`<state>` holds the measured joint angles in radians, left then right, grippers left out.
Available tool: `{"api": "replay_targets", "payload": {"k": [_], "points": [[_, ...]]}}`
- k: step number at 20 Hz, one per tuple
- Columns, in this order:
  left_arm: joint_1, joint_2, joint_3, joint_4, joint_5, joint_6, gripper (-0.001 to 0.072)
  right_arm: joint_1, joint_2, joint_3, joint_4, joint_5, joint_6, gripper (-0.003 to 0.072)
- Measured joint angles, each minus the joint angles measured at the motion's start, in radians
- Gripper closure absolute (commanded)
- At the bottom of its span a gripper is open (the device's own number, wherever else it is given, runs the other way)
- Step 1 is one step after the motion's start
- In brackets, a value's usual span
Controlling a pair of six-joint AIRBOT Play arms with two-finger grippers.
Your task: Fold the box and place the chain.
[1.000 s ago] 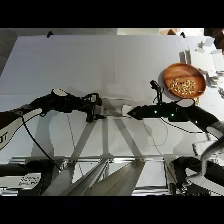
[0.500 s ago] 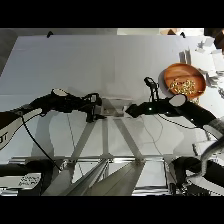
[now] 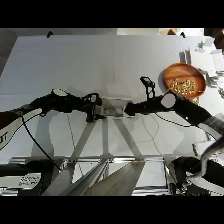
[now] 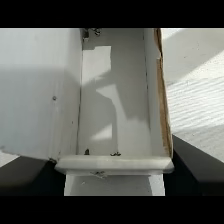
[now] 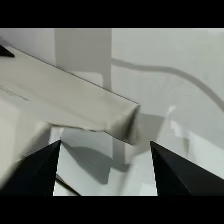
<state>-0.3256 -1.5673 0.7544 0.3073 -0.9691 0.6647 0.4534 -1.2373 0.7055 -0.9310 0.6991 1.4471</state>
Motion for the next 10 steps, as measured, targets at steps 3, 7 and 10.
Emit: {"api": "replay_targets", "payload": {"k": [3,7,10], "points": [[0.0,0.0,0.0,0.0,0.0,0.0,0.0318,0.021,-0.005,0.031,-0.018,0.025,0.06,0.0087],[0.0,0.0,0.0,0.0,0.0,0.0,0.0318,0.037,-0.008,0.046,-0.063,0.057,0.127,0.0087],[0.0,0.0,0.0,0.0,0.0,0.0,0.0318,0.06,-0.016,0.05,-0.146,0.074,0.184,0.0095]]}}
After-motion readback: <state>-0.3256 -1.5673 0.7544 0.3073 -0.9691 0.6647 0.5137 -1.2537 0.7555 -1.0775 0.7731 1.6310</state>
